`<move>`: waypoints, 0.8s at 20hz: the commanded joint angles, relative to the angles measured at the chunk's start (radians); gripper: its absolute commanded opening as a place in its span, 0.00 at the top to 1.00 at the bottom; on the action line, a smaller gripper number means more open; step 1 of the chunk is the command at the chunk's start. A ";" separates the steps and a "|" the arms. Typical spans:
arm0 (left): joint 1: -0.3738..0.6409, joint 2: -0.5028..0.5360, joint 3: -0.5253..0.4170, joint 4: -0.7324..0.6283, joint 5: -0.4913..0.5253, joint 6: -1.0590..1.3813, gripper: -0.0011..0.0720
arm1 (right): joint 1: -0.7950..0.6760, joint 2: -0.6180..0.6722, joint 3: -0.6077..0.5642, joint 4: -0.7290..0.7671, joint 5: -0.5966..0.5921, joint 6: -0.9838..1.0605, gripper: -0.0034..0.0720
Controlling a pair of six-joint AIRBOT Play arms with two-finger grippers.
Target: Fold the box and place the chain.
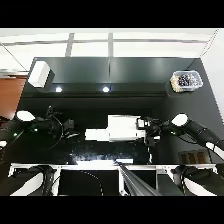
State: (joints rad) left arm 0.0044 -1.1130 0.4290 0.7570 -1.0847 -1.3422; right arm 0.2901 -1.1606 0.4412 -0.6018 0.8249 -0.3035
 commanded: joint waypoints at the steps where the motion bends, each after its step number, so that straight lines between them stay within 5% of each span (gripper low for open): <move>1: -0.066 -0.072 -0.005 -0.043 0.039 0.030 0.95 | 0.001 0.000 0.000 -0.001 0.000 0.000 0.37; 8: -0.105 -0.128 -0.004 -0.332 0.035 0.294 0.95 | 0.001 0.000 0.000 -0.001 0.000 0.000 0.37; 16: -0.202 -0.128 -0.004 -0.320 0.068 0.351 0.95 | 0.001 0.000 0.000 -0.001 -0.001 0.000 0.37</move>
State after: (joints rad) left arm -0.1463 -1.2400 0.4244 0.4480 -1.0477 -1.0183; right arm 0.2901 -1.1603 0.4412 -0.6044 0.8242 -0.3031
